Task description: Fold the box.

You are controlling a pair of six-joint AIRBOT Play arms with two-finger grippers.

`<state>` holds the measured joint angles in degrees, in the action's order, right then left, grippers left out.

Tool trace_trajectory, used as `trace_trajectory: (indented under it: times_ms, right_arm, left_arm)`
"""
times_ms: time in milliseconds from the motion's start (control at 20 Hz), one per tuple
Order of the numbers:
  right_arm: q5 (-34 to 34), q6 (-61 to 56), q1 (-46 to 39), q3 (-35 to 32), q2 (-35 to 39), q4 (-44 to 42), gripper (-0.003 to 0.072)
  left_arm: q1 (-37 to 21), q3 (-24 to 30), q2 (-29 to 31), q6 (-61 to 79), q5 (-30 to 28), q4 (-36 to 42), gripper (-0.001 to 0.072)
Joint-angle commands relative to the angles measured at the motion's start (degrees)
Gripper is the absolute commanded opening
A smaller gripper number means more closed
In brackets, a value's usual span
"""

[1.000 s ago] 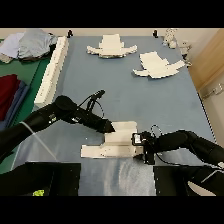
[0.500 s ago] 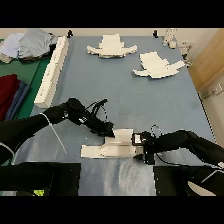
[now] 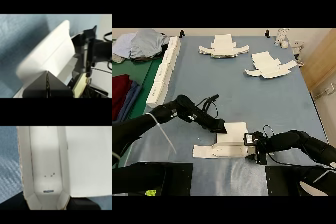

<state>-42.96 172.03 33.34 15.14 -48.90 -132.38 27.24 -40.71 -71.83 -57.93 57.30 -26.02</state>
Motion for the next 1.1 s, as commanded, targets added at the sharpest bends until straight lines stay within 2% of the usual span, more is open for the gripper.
trace_trajectory:
  times_ms: [0, 150, 400, 500, 550, 600, 650, 850, 1050]
  right_arm:
    - [0.02, -0.02, 0.00, 0.02, 0.04, -0.02, 0.0529]
    - [0.00, -0.02, 0.00, 0.02, 0.04, -0.02, 0.0529]
    - [0.00, -0.02, -0.02, 0.02, 0.04, -0.02, 0.0529]
    - [0.00, -0.02, -0.02, 0.02, 0.04, -0.02, 0.0529]
    - [0.02, -0.02, -0.02, 0.02, 0.04, 0.00, 0.0530]
    - [0.00, -0.02, 0.00, 0.02, 0.04, 0.00, 0.0530]
    - [0.00, -0.02, -0.02, 0.02, 0.04, 0.00, 0.0529]
    - [0.00, -0.02, -0.02, 0.02, 0.04, 0.00, 0.0529]
    - [0.00, -0.02, -0.02, 0.02, 0.04, 0.00, 0.0529]
  left_arm:
    - [-1.73, -0.66, 10.14, 2.47, -2.32, -5.33, 0.0010]
    - [1.01, 0.87, 22.27, 1.05, -2.78, -17.79, 0.0010]
    - [7.34, 7.91, 36.15, 3.76, -2.69, -26.58, 0.0011]
    - [7.30, 11.76, 39.87, 16.35, -2.99, -26.38, 0.0016]
    - [7.08, 13.92, 40.89, 23.71, -3.08, -26.27, 0.0121]
    - [6.49, 16.20, 41.59, 29.07, -3.93, -25.68, 0.0645]
    - [5.77, 18.08, 41.70, 30.95, -5.68, -24.61, 0.0720]
    - [5.25, 21.86, 41.13, 40.63, -7.54, -23.50, 0.0720]
    - [5.31, 23.37, 37.88, 42.91, -7.78, -22.56, 0.0720]
